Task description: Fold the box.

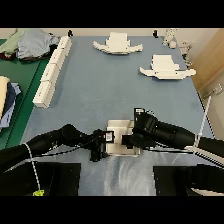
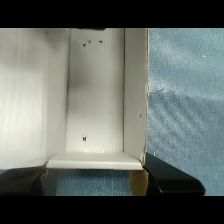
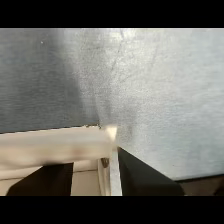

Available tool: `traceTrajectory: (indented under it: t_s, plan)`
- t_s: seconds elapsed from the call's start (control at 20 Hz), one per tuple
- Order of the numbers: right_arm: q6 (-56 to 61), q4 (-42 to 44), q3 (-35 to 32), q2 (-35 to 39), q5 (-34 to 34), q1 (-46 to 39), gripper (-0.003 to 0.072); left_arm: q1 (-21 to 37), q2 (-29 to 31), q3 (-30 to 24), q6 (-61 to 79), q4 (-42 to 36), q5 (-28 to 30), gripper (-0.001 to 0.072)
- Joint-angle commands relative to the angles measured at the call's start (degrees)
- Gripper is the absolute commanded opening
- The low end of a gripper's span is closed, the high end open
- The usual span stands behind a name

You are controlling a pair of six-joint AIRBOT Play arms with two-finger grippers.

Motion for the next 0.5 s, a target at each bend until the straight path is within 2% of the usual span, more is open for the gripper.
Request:
traceTrajectory:
  t_s: [0.0, 0.2, 0.25, 0.3, 0.35, 0.45]
  plan:
    - [-1.36, 0.52, 1.14, 1.31, -3.85, -0.02, 0.0427, 0.0, 0.04, 0.04, 0.11, 0.09, 0.02, 0.0513]
    - [-2.34, -0.22, 4.98, 6.91, -8.83, -0.07, 0.0426, 0.0, 0.04, 0.04, 0.11, 0.09, 0.02, 0.0513]
    - [-2.34, -1.46, 5.27, 8.68, -10.38, -0.37, 0.0339, 0.0, 0.04, 0.04, 0.11, 0.09, 0.0, 0.0513]
    - [-2.47, -3.13, 5.27, 10.4, -12.66, -1.79, 0.0111, 0.0, 0.04, 0.04, 0.11, 0.09, 0.0, 0.0513]
    - [-4.07, -4.44, 5.27, 11.65, -15.1, -4.37, 0.004, 0.0, 0.04, 0.04, 0.11, 0.09, 0.02, 0.0513]
    - [-12.02, -4.68, 5.2, 12.55, -16.11, -11.72, 0.0005, 0.0, 0.04, 0.04, 0.11, 0.09, 0.02, 0.0513]
